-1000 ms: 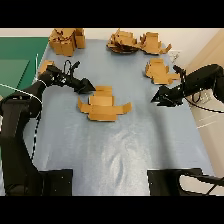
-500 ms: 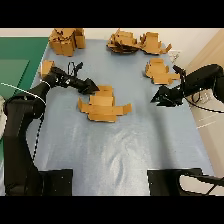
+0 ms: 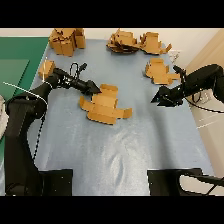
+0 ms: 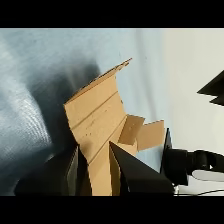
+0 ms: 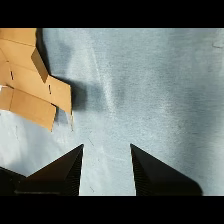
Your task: Fold the box.
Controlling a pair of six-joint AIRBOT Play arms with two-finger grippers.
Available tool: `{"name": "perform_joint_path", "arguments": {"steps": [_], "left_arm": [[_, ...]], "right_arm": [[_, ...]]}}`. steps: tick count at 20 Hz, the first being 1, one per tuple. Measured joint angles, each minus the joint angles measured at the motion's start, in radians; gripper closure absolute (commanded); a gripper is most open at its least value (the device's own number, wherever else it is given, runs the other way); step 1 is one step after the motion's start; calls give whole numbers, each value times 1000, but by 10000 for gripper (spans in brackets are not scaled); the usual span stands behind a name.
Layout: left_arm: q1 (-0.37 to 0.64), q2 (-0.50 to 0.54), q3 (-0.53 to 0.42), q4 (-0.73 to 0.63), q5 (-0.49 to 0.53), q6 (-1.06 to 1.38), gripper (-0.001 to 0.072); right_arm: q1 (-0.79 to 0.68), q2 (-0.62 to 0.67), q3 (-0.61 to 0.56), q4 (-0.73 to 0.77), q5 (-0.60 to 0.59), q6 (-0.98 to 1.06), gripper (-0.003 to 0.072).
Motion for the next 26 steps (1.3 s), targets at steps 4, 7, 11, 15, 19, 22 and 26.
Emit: {"name": "perform_joint_path", "arguments": {"steps": [4, 7, 11, 15, 19, 22, 26], "left_arm": [[0, -6, 0, -23, -3, 50, 400], [0, -11, 0, -33, -14, 89, 475], [0, -13, 0, -39, -21, 163, 611], [0, -13, 0, -70, -31, 242, 698], [12, -13, 0, -123, -66, 303, 702], [24, -8, 0, -166, -114, 326, 705], [34, 20, -7, -192, -160, 369, 707]], "right_arm": [[0, 0, 0, -3, 0, 0, 218], [0, 0, 0, -3, 0, 0, 218], [0, 0, 0, -3, 0, 0, 218], [0, 0, 0, -4, 0, 0, 218], [0, 0, 0, -12, 0, 0, 218], [0, 0, 0, -16, -2, -13, 218], [0, 0, 0, -18, -7, -74, 218]]}}
